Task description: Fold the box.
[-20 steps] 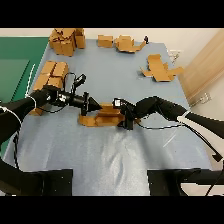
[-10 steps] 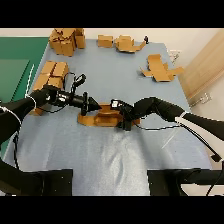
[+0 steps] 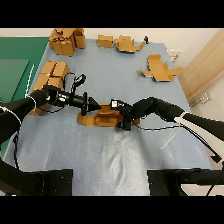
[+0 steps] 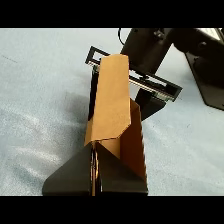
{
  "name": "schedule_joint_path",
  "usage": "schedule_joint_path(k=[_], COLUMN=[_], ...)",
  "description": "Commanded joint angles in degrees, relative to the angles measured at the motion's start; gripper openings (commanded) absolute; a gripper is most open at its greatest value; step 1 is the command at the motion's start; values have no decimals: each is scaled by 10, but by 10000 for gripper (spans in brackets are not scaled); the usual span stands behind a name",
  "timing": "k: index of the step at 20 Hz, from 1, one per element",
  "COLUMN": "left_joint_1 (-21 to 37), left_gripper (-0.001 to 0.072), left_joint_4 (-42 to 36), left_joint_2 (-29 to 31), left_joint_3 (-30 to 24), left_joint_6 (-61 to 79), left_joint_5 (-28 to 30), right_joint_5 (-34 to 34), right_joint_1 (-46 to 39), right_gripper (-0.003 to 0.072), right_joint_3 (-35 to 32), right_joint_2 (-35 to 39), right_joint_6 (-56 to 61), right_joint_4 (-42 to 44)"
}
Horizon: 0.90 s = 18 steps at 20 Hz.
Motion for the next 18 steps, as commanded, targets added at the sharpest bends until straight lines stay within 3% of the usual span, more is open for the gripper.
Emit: schedule_joint_path(k=[1, 4, 6, 7, 9, 12, 15, 16, 18], left_joint_1=[0, 0, 0, 0, 0, 0, 0, 0, 0], left_gripper=[19, 19, 19, 19, 19, 19, 19, 19, 19], left_joint_4=[0, 0, 0, 0, 0, 0, 0, 0, 0], left_joint_2=[0, 0, 0, 0, 0, 0, 0, 0, 0], left_joint_3=[0, 0, 0, 0, 1, 0, 0, 0, 0], left_joint_6=[0, 0, 0, 0, 0, 0, 0, 0, 0], left_joint_5=[2, 14, 15, 15, 15, 14, 13, 12, 12], right_joint_5=[-7, -17, -19, -19, -16, -9, 5, 7, 7], right_joint_1=[0, 0, 0, 0, 0, 0, 0, 0, 0], right_gripper=[300, 111, 81, 115, 347, 352, 407, 494, 532], right_joint_3=[0, 0, 0, 0, 0, 0, 0, 0, 0], right_joint_2=[0, 1, 2, 3, 5, 10, 21, 23, 25], right_joint_6=[17, 17, 17, 18, 22, 26, 37, 40, 57], right_joint_4=[-12, -13, -14, -13, -13, -14, -14, -16, -23])
